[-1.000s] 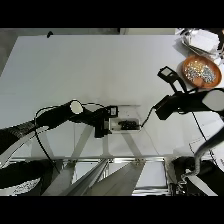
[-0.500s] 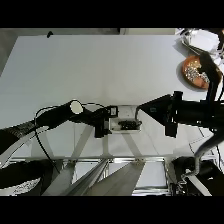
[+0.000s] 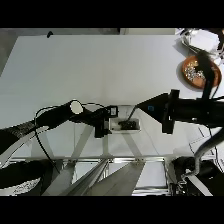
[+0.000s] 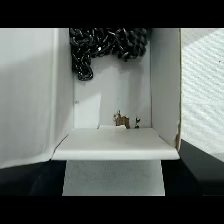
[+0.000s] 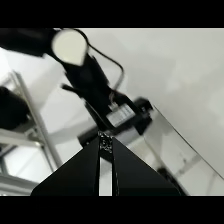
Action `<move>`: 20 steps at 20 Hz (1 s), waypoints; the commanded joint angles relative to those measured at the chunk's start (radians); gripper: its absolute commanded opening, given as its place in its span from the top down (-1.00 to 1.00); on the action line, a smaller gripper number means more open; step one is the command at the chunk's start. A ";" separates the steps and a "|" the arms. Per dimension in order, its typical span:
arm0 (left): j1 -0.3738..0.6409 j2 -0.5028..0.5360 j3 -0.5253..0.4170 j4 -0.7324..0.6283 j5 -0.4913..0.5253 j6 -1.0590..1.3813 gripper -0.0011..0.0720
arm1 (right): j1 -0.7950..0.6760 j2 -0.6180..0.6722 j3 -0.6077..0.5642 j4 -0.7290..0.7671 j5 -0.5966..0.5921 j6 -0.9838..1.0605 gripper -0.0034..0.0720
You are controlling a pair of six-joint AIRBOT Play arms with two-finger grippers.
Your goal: Fold the box and place the chain.
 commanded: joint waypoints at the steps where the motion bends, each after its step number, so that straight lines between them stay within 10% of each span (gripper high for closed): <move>1: 0.000 0.001 0.000 0.000 0.000 0.000 0.19 | 0.023 -0.113 -0.057 -0.082 0.006 0.015 0.87; 11: 0.000 0.001 0.000 0.000 0.000 0.000 0.19 | 0.237 -0.432 -0.124 -0.079 -0.178 0.012 0.74; 14: 0.000 0.001 0.000 0.000 0.000 0.000 0.19 | 0.236 -0.432 -0.122 -0.083 -0.190 0.013 0.30; 20: 0.000 0.001 0.000 0.000 0.000 0.000 0.19 | 0.166 -0.432 0.063 -0.303 -0.037 0.023 0.51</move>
